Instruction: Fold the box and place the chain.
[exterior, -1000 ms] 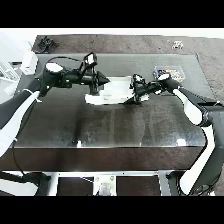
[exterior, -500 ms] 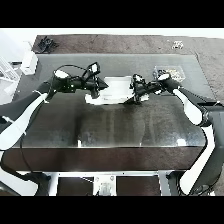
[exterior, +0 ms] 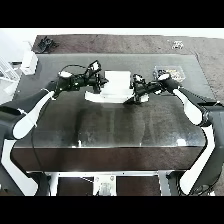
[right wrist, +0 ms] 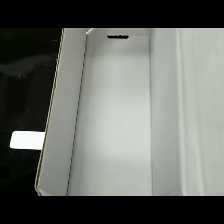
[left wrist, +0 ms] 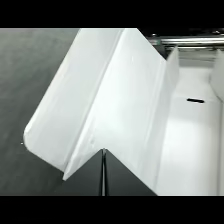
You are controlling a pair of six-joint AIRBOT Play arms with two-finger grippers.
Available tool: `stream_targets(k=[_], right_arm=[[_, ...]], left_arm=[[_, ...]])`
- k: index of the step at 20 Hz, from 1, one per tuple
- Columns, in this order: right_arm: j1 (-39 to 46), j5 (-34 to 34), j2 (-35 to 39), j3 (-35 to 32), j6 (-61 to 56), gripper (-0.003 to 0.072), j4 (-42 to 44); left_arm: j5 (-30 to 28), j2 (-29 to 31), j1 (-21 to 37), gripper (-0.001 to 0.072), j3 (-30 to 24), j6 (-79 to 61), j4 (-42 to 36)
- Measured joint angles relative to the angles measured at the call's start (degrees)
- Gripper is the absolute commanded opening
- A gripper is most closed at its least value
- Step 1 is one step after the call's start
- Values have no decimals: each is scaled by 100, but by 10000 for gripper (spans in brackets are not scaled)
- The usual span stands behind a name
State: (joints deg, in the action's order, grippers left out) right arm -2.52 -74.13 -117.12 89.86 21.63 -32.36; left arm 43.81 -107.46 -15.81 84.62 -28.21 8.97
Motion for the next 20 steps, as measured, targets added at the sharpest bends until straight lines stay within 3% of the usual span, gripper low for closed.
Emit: stream_targets(k=[8, 20], right_arm=[[0, -2, 0, 0, 0, 630, -4], [0, -4, 0, 0, 2, 630, -9]], left_arm=[[-190, -258, 4, 24, 247, -17, -52], [-24, -503, -9, 23, 278, 96, 9]])
